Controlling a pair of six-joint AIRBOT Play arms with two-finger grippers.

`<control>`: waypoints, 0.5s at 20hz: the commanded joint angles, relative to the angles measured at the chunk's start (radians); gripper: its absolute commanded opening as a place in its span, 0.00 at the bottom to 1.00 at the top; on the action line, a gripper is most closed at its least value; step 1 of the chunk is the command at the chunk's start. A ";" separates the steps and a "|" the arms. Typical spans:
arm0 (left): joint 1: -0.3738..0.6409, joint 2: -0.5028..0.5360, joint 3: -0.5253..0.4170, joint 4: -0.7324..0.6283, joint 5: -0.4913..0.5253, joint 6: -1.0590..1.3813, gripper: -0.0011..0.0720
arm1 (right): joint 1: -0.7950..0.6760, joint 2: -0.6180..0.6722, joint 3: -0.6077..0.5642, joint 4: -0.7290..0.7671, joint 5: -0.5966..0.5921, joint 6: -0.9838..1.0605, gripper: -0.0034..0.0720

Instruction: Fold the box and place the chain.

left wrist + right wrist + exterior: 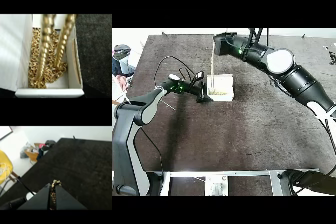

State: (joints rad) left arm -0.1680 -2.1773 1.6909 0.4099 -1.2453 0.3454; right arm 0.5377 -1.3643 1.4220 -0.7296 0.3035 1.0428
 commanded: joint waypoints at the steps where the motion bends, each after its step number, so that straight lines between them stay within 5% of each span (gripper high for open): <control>1: 0.001 0.001 0.000 0.000 0.000 0.000 0.58 | -0.003 -0.015 -0.062 -0.016 0.026 0.004 0.06; 5: 0.001 0.001 0.000 0.000 0.000 0.000 0.58 | -0.039 -0.098 -0.079 -0.068 0.042 0.004 0.08; 7: 0.001 0.001 0.000 0.000 0.000 0.000 0.58 | -0.076 -0.134 -0.079 -0.068 0.073 0.004 0.43; 10: 0.001 0.001 0.000 0.000 0.000 0.000 0.58 | -0.133 -0.155 -0.078 -0.076 0.127 -0.027 0.44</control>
State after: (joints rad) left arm -0.1680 -2.1773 1.6909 0.4099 -1.2453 0.3454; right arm 0.4503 -1.4910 1.3464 -0.7937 0.3809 1.0405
